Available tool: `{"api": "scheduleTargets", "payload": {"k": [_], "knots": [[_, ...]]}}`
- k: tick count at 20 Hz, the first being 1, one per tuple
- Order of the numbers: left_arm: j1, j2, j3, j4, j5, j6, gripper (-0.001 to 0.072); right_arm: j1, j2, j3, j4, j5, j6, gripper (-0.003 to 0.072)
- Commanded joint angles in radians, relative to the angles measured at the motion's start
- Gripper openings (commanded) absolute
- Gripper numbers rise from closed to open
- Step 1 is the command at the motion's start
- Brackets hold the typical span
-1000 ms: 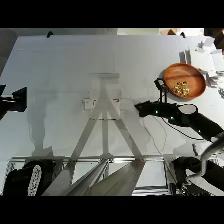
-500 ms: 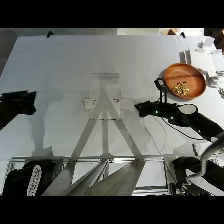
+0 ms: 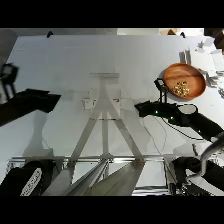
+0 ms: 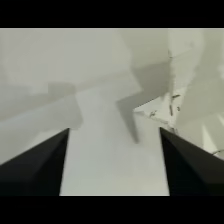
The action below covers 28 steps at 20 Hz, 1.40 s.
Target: Fold the box and place the chain.
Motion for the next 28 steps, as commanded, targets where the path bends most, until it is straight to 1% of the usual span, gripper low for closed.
{"api": "scheduleTargets", "payload": {"k": [1,3,5,7,8,9,11,13,15,16,18,23,27,28], "knots": [[-0.128,-0.306,0.193,0.031,-0.042,0.117,0.0647,0.001,0.000,0.000,0.000,0.000,0.000,0.0012],[-0.117,-0.466,0.315,-0.019,-0.109,0.225,0.0655,0.001,0.000,0.000,0.000,0.000,0.000,0.0012],[-0.076,-0.616,0.447,-0.082,-0.214,0.297,0.0655,0.001,0.000,0.000,0.000,0.000,0.000,0.0012],[-0.037,-0.740,0.558,-0.167,-0.331,0.374,0.0656,0.001,0.000,0.000,0.000,0.000,0.000,0.0012],[-0.026,-0.790,0.597,-0.207,-0.377,0.417,0.0658,0.001,0.000,0.000,0.000,0.000,0.000,0.0012],[-0.024,-0.839,0.629,-0.243,-0.417,0.463,0.0700,0.001,0.000,0.000,0.000,0.000,0.000,0.0012],[-0.030,-0.921,0.676,-0.292,-0.467,0.528,0.0699,0.001,0.000,0.000,0.000,0.000,0.000,0.0012],[-0.042,-0.970,0.684,-0.381,-0.469,0.597,0.0699,0.001,0.000,0.000,0.000,0.000,0.000,0.0012],[-0.054,-0.998,0.684,-0.477,-0.470,0.668,0.0699,0.001,0.000,0.000,0.000,0.000,0.000,0.0012],[-0.060,-1.007,0.684,-0.502,-0.471,0.681,0.0699,0.001,0.000,0.000,0.000,0.000,0.000,0.0012],[-0.074,-1.021,0.684,-0.499,-0.478,0.689,0.0698,0.001,0.000,0.000,0.000,0.000,0.000,0.0012],[-0.126,-1.052,0.684,-0.409,-0.482,0.701,0.0694,0.001,0.000,0.000,0.000,0.000,0.000,0.0012],[-0.151,-1.081,0.684,-0.388,-0.505,0.725,0.0691,0.001,0.000,0.000,0.000,0.000,0.000,0.0012],[-0.154,-1.086,0.684,-0.382,-0.504,0.735,0.0666,0.001,0.000,0.000,0.000,0.000,0.000,0.0012]]}}
